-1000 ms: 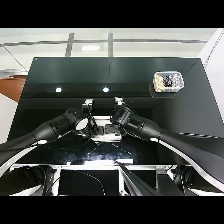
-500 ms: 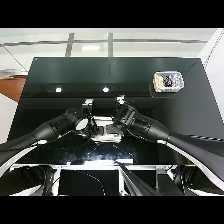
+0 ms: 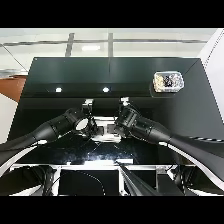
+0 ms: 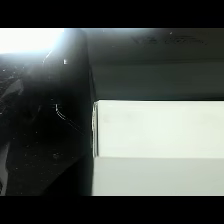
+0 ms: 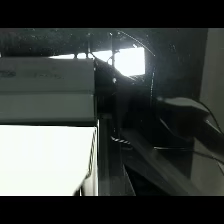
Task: Fold the box and place the chain.
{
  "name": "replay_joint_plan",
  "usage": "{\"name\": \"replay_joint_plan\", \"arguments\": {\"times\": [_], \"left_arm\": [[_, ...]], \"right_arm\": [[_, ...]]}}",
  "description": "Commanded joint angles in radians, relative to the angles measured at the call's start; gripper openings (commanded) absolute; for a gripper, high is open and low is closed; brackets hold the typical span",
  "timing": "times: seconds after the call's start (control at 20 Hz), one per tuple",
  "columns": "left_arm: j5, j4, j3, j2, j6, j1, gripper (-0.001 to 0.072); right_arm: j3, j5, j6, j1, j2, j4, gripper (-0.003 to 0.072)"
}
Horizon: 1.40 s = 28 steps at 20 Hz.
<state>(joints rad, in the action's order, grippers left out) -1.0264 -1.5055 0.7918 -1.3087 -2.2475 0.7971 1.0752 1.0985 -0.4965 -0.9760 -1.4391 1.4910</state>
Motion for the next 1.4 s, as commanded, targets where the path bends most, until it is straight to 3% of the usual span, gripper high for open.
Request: {"name": "replay_joint_plan", "arguments": {"times": [0.0,0.4,0.45,0.55,0.95,1.0,1.05,1.35], "left_arm": [[0.0,0.0,0.0,0.001,0.0,0.0,0.0034],[0.0,0.0,0.0,0.001,0.0,0.0,0.0034],[0.0,-0.001,0.0,0.001,0.0,0.0,0.0034],[0.002,0.0,0.0,0.001,0.0,0.0,0.0034],[0.0,0.0,0.0,0.001,0.0,0.0,0.0034],[0.0,0.0,0.0,0.001,0.0,0.0,0.0034],[0.0,-0.001,0.0,0.001,0.0,0.0,0.0034],[0.001,0.0,0.0,0.001,0.0,0.0,0.0034]], "right_arm": [[-0.006,-0.016,0.019,0.008,-0.011,0.001,0.0199],[-0.006,-0.018,0.018,0.012,-0.042,0.02,0.0195],[-0.006,-0.021,0.018,0.012,-0.043,0.02,0.0092],[-0.006,-0.026,0.018,0.012,-0.043,0.021,0.0035],[-0.006,-0.032,0.017,0.012,-0.043,0.026,0.0036],[-0.005,-0.032,0.016,0.012,-0.041,0.026,0.0226],[-0.005,-0.029,0.001,0.012,-0.036,0.026,0.031],[-0.005,-0.012,-0.108,0.012,0.04,0.025,0.0316]]}}
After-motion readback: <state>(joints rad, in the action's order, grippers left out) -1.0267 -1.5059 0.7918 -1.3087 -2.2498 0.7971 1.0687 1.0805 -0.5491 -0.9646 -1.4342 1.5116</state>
